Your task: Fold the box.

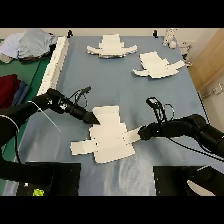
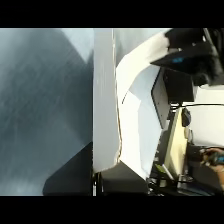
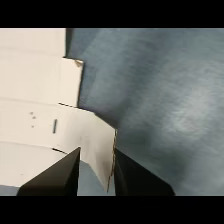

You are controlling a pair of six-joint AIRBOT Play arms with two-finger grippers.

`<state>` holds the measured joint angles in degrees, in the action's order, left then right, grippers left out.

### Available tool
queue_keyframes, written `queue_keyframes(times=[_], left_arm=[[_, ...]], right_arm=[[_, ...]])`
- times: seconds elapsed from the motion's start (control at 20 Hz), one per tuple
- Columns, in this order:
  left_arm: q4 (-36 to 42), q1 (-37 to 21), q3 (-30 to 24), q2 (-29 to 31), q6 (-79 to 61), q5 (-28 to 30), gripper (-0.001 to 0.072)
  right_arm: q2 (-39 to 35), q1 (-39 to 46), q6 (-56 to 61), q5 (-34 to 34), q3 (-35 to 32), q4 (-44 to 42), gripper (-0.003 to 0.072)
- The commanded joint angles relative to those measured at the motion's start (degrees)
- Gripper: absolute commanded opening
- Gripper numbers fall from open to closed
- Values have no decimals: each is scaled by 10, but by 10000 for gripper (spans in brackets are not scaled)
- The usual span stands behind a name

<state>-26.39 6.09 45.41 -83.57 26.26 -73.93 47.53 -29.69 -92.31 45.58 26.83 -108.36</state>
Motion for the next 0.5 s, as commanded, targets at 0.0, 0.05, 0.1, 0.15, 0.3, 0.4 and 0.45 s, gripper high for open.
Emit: queue_keyframes(times=[0.0,0.05,0.1,0.15,0.3,0.4,0.45], left_arm=[[51,1,10,15,-149,-2,13],[70,4,10,28,-195,-1,12],[77,9,10,44,-233,-1,11],[77,19,10,65,-270,7,11],[76,64,4,133,-316,107,11],[65,96,-10,172,-345,145,11],[64,109,-23,190,-360,158,10]], right_arm=[[0,2,132,6,9,246,313],[0,4,183,14,13,306,312],[0,4,227,22,18,347,313],[0,4,269,28,25,379,313],[0,4,379,31,50,444,313],[0,4,442,29,68,483,313],[0,4,461,29,74,496,313]])
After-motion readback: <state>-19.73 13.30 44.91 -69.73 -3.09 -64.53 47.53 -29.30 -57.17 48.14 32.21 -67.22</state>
